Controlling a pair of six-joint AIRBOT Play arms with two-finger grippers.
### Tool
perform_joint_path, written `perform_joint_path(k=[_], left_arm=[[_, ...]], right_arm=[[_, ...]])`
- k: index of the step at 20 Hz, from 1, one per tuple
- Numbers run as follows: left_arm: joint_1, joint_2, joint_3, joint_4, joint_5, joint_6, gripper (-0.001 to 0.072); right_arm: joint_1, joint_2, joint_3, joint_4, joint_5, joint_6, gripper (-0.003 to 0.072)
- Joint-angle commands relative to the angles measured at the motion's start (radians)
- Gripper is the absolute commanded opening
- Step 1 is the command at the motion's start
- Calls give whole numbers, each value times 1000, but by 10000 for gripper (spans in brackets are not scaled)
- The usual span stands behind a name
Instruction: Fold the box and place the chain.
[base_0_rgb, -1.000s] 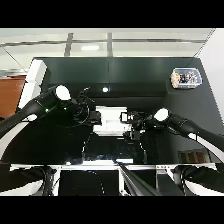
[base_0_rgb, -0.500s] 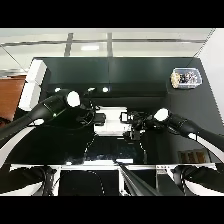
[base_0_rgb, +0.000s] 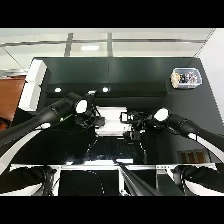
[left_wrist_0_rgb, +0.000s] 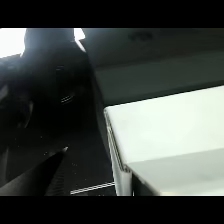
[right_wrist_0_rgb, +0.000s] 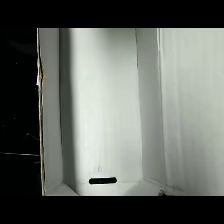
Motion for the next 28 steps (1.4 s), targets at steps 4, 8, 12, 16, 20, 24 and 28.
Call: perform_joint_path(k=[4,8,12,16,20,24,28], left_arm=[[-63,-11,21,118,0,-186,444],[-107,-12,21,147,25,-256,443],[-110,-12,21,123,29,-278,350],[-110,-12,21,109,34,-277,350],[-110,-14,21,109,42,-279,320],[-110,-21,21,109,24,-282,205],[-110,-21,21,109,7,-277,24]], right_arm=[[1,-1,0,0,0,0,405],[1,-1,0,0,0,0,405],[1,-1,1,0,0,0,405],[1,-1,0,0,0,0,405],[1,-1,0,0,0,0,405],[1,-1,0,0,0,0,405],[1,-1,1,0,0,0,405]])
